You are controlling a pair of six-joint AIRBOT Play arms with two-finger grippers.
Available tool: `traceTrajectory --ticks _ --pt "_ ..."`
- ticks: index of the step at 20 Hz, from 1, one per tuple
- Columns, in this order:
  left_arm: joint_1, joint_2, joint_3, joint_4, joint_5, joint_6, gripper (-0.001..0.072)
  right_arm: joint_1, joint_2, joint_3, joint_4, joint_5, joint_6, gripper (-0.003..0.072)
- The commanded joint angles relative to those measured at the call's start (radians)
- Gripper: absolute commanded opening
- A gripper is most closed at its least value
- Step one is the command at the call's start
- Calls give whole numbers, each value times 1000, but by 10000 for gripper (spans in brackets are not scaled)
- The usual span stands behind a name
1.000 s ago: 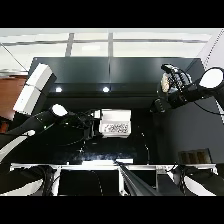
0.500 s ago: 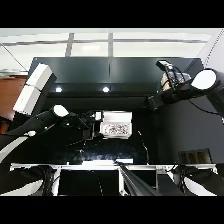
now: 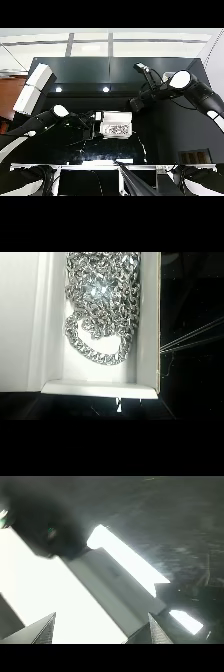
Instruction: Fold the box and place the chain.
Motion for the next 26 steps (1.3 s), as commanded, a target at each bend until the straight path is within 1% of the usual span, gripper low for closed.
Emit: traceTrajectory --ticks 1,5,8,12,13,14,17,18,19,26 --pt "0 -1 0 -1 13 -10 423 5 -14 2 41 106 -181 707" --pt "0 -1 0 -3 21 -16 423 35 -15 2 25 119 -275 706" --pt "0 -1 0 -3 21 -16 423 71 -18 2 -41 116 -275 700" --pt "0 -1 0 -3 21 -16 423 103 -37 -3 -53 96 -275 698" --pt "0 -1 0 -4 21 -16 423 113 -40 -5 -67 83 -276 665" --pt "0 -1 0 -3 21 -16 424 124 -40 -6 -84 70 -276 571" --pt "0 -1 0 -4 21 -16 423 134 -40 -6 -91 71 -278 572" --pt "0 -1 0 -4 21 -16 423 134 -40 -6 -92 76 -279 535" --pt "0 -1 0 -4 21 -16 423 134 -40 -6 -95 79 -279 471" --pt "0 -1 0 -4 21 -16 423 134 -40 -8 -100 96 -279 468"
